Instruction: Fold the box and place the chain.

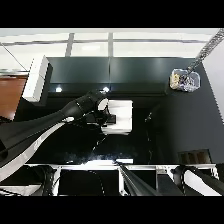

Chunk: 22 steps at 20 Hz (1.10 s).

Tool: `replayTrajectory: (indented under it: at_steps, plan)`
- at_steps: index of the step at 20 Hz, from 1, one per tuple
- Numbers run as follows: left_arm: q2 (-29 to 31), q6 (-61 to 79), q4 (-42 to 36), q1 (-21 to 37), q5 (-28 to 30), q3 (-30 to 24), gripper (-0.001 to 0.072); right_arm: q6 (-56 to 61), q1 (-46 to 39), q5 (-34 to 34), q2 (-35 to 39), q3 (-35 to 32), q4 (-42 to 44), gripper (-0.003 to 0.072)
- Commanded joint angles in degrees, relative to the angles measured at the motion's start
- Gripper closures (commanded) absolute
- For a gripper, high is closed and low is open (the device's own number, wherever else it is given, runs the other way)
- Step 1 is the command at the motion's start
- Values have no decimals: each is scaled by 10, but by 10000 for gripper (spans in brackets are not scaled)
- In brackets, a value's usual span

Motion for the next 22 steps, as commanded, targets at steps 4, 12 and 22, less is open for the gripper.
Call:
replayTrajectory:
  at_steps: [4,12,22]
  plan:
    - [0,0,0,1,0,0,677,-62,46,125,9,-3,106,673]
    - [0,0,0,1,0,0,677,-75,168,165,9,-63,111,673]
    - [0,0,0,1,0,0,678,-112,237,157,9,-189,235,673]
